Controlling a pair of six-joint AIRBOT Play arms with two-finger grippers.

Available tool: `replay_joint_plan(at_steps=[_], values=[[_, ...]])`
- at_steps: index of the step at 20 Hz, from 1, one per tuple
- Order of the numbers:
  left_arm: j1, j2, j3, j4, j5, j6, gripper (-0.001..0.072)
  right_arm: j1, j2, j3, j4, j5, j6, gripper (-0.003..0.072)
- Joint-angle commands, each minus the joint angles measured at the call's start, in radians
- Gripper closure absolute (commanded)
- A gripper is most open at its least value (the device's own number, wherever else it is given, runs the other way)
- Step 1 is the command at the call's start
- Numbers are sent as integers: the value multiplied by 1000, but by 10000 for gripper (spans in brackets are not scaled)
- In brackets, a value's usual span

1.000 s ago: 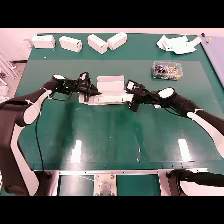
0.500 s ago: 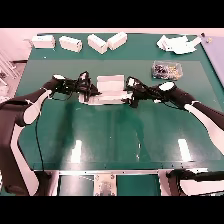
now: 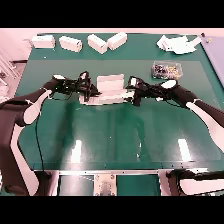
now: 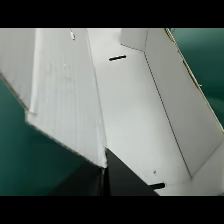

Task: Fold the box and place the chain.

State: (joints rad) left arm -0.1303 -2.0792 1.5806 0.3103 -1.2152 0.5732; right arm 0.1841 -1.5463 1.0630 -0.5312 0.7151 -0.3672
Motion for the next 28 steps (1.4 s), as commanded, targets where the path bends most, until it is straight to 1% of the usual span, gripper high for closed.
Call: replay_joint_plan(at_steps=[1,3,14,19,24,26,28], values=[[0,0,0,0,0,0,687,-18,-10,21,-3,11,-2,44],[0,0,0,0,-1,0,687,-18,-34,51,-4,47,-2,44],[0,0,0,1,-1,0,688,-30,-113,145,-12,142,-12,44],[0,0,0,1,-2,0,687,-32,-142,156,-35,143,-19,44],[0,0,0,1,-1,0,687,-66,-164,177,-33,144,-39,44],[0,0,0,1,-1,0,687,-66,-187,206,-28,170,-58,44],[0,0,0,1,-1,0,688,-63,-222,253,-21,235,-56,44]])
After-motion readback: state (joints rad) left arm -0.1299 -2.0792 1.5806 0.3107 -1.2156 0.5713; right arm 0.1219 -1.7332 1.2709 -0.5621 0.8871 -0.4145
